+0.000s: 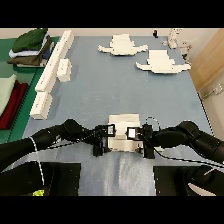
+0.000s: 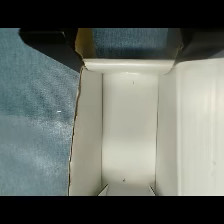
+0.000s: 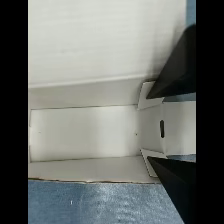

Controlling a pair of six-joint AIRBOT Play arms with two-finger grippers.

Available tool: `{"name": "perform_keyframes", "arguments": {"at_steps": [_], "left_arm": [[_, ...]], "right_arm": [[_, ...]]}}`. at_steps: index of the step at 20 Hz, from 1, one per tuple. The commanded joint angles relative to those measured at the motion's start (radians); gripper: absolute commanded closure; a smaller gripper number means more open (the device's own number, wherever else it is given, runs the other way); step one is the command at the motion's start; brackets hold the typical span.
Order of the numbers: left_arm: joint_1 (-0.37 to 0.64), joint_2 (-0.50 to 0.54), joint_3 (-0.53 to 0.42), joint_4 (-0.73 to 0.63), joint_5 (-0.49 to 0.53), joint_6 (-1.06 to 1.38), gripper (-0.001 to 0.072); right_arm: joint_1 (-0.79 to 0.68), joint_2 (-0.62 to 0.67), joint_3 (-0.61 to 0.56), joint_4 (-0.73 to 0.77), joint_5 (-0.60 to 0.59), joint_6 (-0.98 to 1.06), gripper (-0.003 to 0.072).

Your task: Fold the box.

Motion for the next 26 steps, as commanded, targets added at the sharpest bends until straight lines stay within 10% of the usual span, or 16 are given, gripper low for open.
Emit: {"name": "perform_keyframes", "arguments": {"at_steps": [1, 9, 12, 13, 26], "left_arm": [[0.001, 0.000, 0.000, 0.000, 0.000, 0.000, 0.0198], [0.001, 0.000, 0.001, 0.000, 0.000, 0.000, 0.0199], [0.001, 0.000, 0.000, 0.000, 0.000, 0.000, 0.0198], [0.001, 0.000, 0.000, 0.000, 0.000, 0.000, 0.0199], [0.001, 0.000, 0.000, 0.000, 0.000, 0.000, 0.0198]], "right_arm": [[0.000, -0.001, 0.000, 0.000, 0.000, -0.002, 0.0095], [0.000, 0.002, 0.000, -0.031, -0.006, -0.001, 0.0123], [0.000, 0.016, 0.016, -0.145, -0.021, 0.177, 0.0625], [0.000, 0.019, 0.031, -0.209, -0.035, 0.294, 0.0671], [-0.222, 0.121, 0.095, -0.660, -0.533, 1.365, 0.0680]]}}
